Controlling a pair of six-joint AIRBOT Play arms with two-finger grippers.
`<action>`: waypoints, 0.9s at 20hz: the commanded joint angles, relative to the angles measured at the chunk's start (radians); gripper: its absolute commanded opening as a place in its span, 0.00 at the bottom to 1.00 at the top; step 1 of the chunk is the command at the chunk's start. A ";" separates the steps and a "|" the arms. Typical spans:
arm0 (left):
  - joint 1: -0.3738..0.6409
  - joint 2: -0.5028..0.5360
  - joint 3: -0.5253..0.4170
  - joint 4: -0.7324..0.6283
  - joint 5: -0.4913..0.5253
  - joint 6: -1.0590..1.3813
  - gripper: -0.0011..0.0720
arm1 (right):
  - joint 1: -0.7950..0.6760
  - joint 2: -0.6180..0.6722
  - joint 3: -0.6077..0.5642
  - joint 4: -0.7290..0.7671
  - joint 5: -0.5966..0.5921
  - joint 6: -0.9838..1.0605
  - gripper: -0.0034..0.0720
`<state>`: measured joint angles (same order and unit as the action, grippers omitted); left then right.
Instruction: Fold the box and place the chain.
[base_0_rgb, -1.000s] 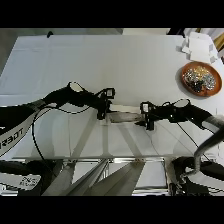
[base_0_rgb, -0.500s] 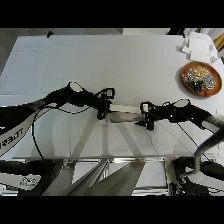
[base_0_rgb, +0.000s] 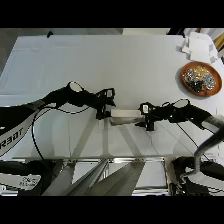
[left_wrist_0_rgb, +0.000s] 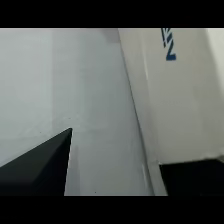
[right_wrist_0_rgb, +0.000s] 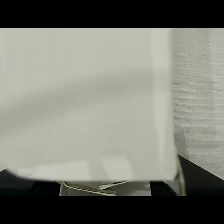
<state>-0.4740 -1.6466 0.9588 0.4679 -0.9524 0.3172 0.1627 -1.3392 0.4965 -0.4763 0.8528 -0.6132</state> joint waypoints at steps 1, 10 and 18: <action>0.008 0.046 0.001 0.007 -0.008 -0.037 0.81 | -0.001 0.001 0.000 0.005 -0.006 0.003 0.59; 0.085 0.300 0.001 0.303 -0.061 -0.272 0.73 | -0.001 0.001 0.000 0.005 -0.005 0.003 0.59; -0.045 0.377 0.000 0.356 -0.278 -0.424 0.02 | -0.001 0.001 0.000 0.005 -0.004 0.003 0.59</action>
<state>-0.4618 -1.2789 0.9588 0.7979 -1.1870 -0.0349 0.1623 -1.3392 0.4961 -0.4706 0.8471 -0.6102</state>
